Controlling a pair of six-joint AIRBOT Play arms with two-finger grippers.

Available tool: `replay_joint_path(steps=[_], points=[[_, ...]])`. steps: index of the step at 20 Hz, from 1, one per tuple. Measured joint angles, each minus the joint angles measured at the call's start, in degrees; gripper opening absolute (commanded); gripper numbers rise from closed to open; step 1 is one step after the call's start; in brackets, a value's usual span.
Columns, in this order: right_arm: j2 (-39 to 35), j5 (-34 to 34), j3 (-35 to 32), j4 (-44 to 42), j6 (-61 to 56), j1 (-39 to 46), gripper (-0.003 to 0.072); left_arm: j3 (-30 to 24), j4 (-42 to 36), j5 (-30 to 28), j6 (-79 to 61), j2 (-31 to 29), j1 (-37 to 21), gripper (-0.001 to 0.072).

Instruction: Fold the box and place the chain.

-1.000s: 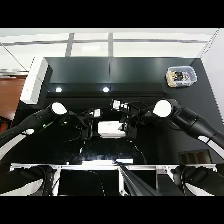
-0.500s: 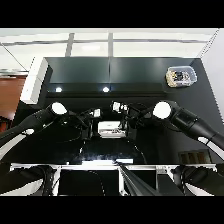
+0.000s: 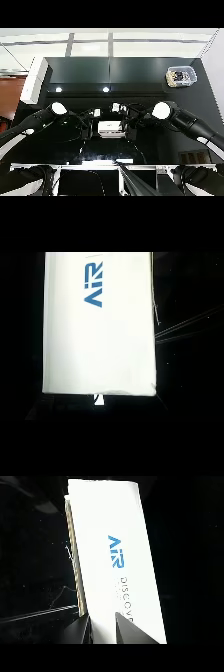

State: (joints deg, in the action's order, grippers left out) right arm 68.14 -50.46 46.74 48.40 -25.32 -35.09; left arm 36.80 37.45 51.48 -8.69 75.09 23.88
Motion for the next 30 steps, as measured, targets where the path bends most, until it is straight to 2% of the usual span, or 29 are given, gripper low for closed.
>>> replay_joint_path(steps=[30], points=[[0.2,-0.8,-1.2,-1.4,-3.3,0.0,0.0198,0.0,0.0,0.1,-0.1,0.0,0.0,0.0437]])
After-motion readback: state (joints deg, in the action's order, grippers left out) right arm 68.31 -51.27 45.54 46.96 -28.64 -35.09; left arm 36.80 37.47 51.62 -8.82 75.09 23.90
